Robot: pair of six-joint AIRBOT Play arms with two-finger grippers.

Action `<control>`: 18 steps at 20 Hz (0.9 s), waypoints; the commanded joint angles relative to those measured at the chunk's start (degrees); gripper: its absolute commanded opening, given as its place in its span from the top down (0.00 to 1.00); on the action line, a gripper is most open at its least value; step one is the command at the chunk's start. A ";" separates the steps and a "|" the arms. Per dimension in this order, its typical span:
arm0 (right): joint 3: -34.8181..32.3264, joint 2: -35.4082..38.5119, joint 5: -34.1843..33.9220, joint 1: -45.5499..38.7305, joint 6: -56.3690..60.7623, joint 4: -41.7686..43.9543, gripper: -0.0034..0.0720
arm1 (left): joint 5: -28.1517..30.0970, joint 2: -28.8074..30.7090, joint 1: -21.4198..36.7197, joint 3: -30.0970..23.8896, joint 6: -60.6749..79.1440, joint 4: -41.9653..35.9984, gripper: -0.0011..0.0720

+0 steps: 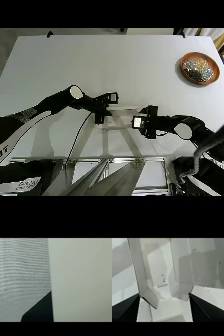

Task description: Fold the box and place the chain.

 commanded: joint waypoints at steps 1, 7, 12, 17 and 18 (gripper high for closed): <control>0.11 -0.04 0.04 -2.95 -4.90 4.28 0.10 | -0.02 -0.02 -0.02 0.00 0.09 0.02 0.97; 0.11 -0.24 1.75 -8.20 -11.43 13.38 0.10 | 0.00 -0.02 -0.02 0.00 0.07 0.02 0.97; 0.09 -1.46 6.32 -10.38 -17.27 15.23 0.10 | -0.02 -0.02 -0.02 0.00 0.07 0.02 0.97; -6.19 8.37 6.80 -10.36 -17.25 11.63 0.10 | -0.02 -0.02 -0.02 0.00 0.07 0.02 0.97; -8.41 11.30 6.78 -10.08 -16.70 11.65 0.10 | 0.00 -0.02 -0.02 0.00 0.07 0.02 0.97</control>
